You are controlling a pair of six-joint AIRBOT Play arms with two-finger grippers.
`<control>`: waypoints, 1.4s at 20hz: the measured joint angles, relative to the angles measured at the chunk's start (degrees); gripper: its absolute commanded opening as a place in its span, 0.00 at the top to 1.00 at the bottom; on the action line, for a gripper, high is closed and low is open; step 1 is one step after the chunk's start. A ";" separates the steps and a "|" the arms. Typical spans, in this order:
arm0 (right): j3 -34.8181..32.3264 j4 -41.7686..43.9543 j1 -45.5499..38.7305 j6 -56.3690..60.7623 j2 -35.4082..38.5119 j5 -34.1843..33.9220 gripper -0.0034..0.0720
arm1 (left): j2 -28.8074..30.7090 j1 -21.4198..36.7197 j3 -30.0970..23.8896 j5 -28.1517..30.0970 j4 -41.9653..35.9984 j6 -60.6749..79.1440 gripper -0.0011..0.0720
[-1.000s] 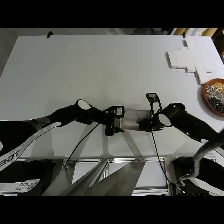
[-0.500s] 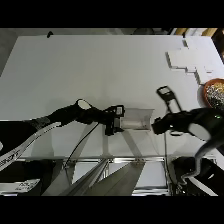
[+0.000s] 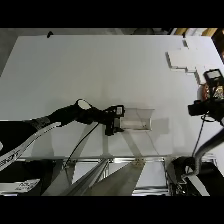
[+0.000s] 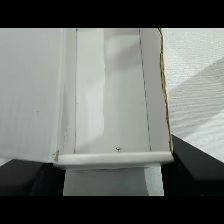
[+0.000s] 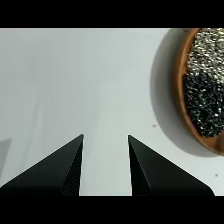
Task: Fold the box and place the chain.
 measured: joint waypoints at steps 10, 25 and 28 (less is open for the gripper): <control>18.93 -0.26 -21.24 0.83 -20.46 -0.72 0.57 | 0.00 0.00 0.00 0.00 0.00 0.00 0.56; 25.05 17.31 -44.24 -25.16 -41.97 -0.55 0.58 | 0.00 0.00 0.00 0.00 0.00 0.00 0.56; 25.05 18.27 -44.59 -29.14 -44.19 -1.20 0.58 | 0.00 0.00 0.00 0.00 0.00 0.00 0.56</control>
